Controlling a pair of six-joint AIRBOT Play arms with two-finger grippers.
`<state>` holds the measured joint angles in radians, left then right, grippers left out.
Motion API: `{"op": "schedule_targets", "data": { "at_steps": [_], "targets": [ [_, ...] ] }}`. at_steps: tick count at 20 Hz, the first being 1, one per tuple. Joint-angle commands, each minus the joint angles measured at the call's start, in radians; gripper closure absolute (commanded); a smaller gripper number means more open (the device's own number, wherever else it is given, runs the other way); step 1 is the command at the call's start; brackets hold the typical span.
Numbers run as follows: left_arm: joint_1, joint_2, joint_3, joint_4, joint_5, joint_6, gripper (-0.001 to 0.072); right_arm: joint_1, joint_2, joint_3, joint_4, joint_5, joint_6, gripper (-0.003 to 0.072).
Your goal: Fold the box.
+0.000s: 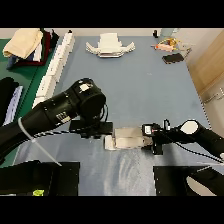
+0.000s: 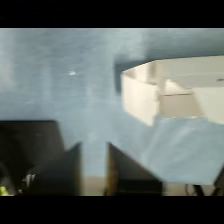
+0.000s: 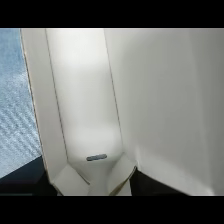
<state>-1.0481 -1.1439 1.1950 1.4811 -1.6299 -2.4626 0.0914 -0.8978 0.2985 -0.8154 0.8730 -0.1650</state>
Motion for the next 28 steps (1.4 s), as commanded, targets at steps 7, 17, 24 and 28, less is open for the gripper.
{"op": "schedule_targets", "data": {
  "at_steps": [7, 17, 24, 28],
  "targets": [
    [0.094, 0.064, -0.243, -0.089, 0.155, 0.173, 0.0692, 0.000, 0.000, 0.001, 0.000, 0.000, 0.000, 0.0167],
    [0.127, 0.067, -0.541, -0.349, 0.676, 0.262, 0.0692, 0.000, 0.000, 0.001, 0.000, 0.000, 0.000, 0.0167],
    [0.127, 0.068, -0.548, -0.433, 0.811, 0.306, 0.0689, 0.000, 0.000, 0.001, 0.000, 0.000, 0.000, 0.0167],
    [0.127, 0.104, -0.548, -0.433, 0.809, 0.306, 0.0688, 0.000, 0.000, 0.001, 0.000, 0.000, 0.000, 0.0167]
  ]
}}
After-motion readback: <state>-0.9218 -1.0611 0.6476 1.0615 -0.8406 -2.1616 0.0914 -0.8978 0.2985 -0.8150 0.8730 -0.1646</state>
